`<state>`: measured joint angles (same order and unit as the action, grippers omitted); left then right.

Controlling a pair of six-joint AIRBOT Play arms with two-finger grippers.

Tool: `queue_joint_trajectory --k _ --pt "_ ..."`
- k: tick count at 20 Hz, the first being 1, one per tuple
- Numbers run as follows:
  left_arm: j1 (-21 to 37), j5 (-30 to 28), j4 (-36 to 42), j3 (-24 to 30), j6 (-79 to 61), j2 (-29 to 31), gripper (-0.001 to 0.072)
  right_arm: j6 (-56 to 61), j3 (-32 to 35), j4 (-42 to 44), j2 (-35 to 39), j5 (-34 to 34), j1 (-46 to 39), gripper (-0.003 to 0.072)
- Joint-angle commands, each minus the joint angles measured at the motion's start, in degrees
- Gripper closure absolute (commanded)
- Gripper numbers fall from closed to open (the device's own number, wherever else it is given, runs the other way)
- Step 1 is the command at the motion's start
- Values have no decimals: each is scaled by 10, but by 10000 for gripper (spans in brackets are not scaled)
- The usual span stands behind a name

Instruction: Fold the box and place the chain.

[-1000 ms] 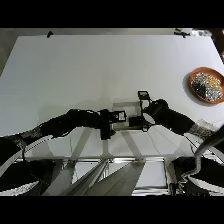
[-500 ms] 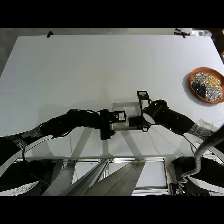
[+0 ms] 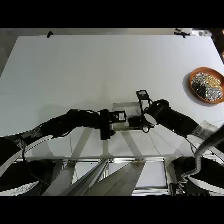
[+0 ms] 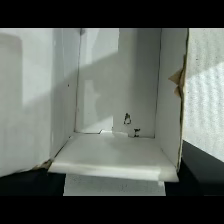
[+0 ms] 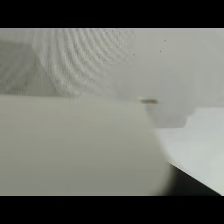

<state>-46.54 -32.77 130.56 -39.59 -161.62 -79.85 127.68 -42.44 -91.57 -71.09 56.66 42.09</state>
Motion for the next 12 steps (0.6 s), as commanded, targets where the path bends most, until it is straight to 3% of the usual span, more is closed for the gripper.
queue_joint_trajectory --k 1,7,10,12 --pt "0 0 0 0 0 0 455 -22 0 -15 32 34 0 290" --pt "0 0 0 0 0 0 455 -72 -25 -67 110 128 -20 287" --pt "0 0 0 0 0 0 455 -115 -59 -79 167 127 -35 271" --pt "0 0 0 0 0 0 455 -135 -87 -130 200 127 -61 271"
